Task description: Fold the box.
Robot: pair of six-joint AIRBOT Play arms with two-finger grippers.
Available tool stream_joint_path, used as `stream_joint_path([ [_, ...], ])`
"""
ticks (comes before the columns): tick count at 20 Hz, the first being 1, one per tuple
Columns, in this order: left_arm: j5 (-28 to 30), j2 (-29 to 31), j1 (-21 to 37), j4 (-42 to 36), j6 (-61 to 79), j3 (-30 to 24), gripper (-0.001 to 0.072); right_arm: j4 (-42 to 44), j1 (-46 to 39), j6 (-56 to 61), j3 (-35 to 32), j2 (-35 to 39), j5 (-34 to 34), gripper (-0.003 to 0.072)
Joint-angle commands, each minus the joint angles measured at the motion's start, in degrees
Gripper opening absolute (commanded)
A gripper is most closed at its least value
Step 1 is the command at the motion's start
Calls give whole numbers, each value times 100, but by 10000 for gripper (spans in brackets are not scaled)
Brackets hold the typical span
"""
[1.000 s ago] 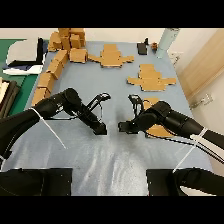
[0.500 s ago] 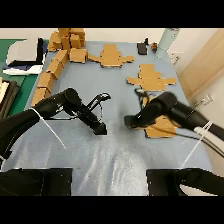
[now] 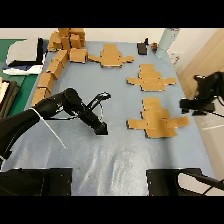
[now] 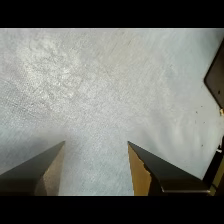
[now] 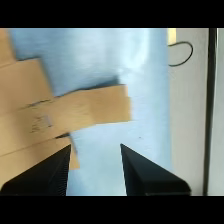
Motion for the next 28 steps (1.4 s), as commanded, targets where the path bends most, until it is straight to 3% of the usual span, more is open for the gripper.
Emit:
stream_joint_path([
  [1,22,2,2,-295,0,4,596,802,-1187,-1154,42,-372,350,483],
  [6,136,0,0,-367,0,4,596,1110,-1329,-2035,42,-1073,354,478],
  [9,149,2,0,-367,0,4,596,1735,-1329,-2680,42,-1252,354,467],
  [11,149,2,0,-367,-2,4,596,2044,-1329,-2973,42,-1233,251,362],
  [12,149,2,0,-367,0,4,596,2149,-1329,-3073,42,-1235,101,362],
  [14,149,2,0,-385,-2,4,596,2282,-1327,-3123,42,-1235,-179,275],
  [17,133,2,0,-496,-2,4,596,2277,-1329,-3123,42,-1228,-293,276],
  [20,85,2,0,-498,-2,4,596,1982,-1329,-3075,142,-1200,199,305],
  [21,85,2,0,-498,-2,4,596,1812,-1331,-2918,223,-1200,369,349],
  [22,87,2,0,-498,-2,4,596,1606,-1331,-2743,297,-1200,538,519],
  [23,87,2,0,-498,-2,4,596,1438,-1331,-2621,350,-1200,664,578],
  [28,101,2,0,-498,-2,4,595,1274,-1449,-2590,365,-1386,710,578],
])
